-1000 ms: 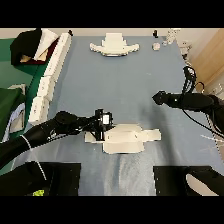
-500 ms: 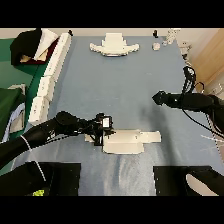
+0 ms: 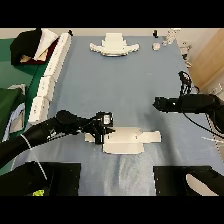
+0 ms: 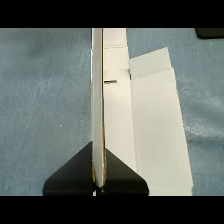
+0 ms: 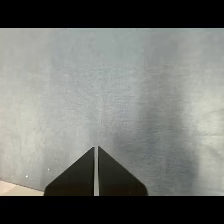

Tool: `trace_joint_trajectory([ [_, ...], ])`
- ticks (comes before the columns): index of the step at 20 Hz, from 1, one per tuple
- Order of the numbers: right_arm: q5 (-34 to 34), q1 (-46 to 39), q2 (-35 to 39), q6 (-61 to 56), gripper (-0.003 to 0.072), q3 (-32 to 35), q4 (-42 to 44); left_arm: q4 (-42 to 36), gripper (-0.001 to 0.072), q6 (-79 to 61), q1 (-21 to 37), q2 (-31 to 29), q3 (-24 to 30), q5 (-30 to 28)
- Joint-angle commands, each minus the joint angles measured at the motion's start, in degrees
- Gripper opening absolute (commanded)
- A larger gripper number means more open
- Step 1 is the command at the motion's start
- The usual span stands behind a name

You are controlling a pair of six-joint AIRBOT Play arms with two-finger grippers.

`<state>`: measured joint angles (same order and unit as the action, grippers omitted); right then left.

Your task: Fold the box.

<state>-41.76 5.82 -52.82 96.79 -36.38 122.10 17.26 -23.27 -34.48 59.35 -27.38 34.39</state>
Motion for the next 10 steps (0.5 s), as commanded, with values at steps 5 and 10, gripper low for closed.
trace_joint_trajectory([
  [5, -1.31, 0.0, 0.02, 0.04, 0.0038, -0.02, 0.28, -0.24, 0.0012, 1.92, -0.07, -0.07, -0.83, 0.2],
  [10, -1.9, 0.0, 0.02, 0.04, 0.0038, -0.02, 0.31, -0.26, 0.0012, 2.43, -0.07, -0.07, -0.83, 0.22],
])
